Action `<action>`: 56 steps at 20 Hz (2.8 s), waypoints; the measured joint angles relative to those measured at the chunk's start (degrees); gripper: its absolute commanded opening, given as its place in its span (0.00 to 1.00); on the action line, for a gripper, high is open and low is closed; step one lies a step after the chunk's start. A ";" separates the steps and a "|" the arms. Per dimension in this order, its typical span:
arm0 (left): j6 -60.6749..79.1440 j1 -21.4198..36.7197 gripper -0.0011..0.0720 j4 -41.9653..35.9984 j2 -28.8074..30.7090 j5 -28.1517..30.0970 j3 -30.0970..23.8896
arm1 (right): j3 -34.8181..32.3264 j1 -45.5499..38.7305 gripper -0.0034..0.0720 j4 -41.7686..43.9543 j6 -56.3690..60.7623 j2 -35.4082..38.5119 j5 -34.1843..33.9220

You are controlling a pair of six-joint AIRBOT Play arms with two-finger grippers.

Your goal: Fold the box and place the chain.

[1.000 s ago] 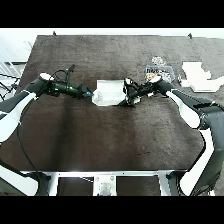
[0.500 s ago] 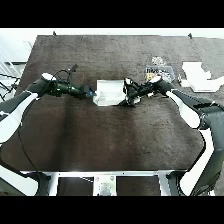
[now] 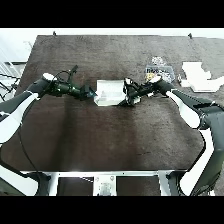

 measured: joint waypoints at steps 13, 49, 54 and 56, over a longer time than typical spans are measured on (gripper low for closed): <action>-14.01 -5.49 0.50 14.62 -0.04 1.22 6.40 | 0.00 0.00 0.82 0.00 0.00 0.00 0.00; -55.95 -21.18 0.40 56.74 -14.10 -11.04 35.17 | -0.02 0.00 0.82 0.02 0.00 0.00 0.00; -59.10 -21.86 0.40 59.14 -15.54 -13.57 37.20 | -0.02 0.00 0.82 0.02 -0.02 0.00 0.02; -60.28 -22.12 0.40 59.69 -15.67 -14.23 37.42 | -0.02 0.00 0.82 0.02 -0.02 0.00 0.04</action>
